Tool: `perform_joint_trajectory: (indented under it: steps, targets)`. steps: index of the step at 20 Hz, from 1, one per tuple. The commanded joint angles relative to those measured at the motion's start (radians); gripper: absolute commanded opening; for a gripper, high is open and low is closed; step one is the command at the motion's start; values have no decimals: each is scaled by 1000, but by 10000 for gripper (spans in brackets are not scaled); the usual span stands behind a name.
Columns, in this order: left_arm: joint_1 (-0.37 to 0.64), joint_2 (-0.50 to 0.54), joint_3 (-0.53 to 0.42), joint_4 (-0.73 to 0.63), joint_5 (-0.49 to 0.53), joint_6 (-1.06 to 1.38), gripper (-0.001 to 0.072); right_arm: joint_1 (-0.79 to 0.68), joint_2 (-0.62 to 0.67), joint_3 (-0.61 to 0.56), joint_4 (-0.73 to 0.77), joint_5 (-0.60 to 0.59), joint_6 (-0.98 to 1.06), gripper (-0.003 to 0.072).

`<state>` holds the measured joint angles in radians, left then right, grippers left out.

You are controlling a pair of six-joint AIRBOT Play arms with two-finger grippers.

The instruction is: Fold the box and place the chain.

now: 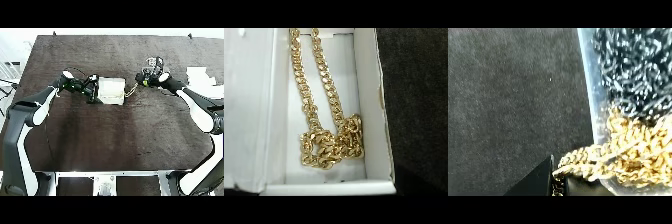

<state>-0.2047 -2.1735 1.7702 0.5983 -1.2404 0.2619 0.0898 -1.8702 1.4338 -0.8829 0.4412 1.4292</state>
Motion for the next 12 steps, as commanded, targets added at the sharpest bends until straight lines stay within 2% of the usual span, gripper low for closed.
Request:
perform_joint_trajectory:
  steps: [1,8,12]
  targets:
    - [1,0,1,0,0,0,480,9,60,6,-28,68,-1,11]
    - [1,0,1,0,0,0,480,87,382,6,-159,172,0,11]
    - [1,0,1,0,0,0,480,124,507,6,-195,224,0,10]
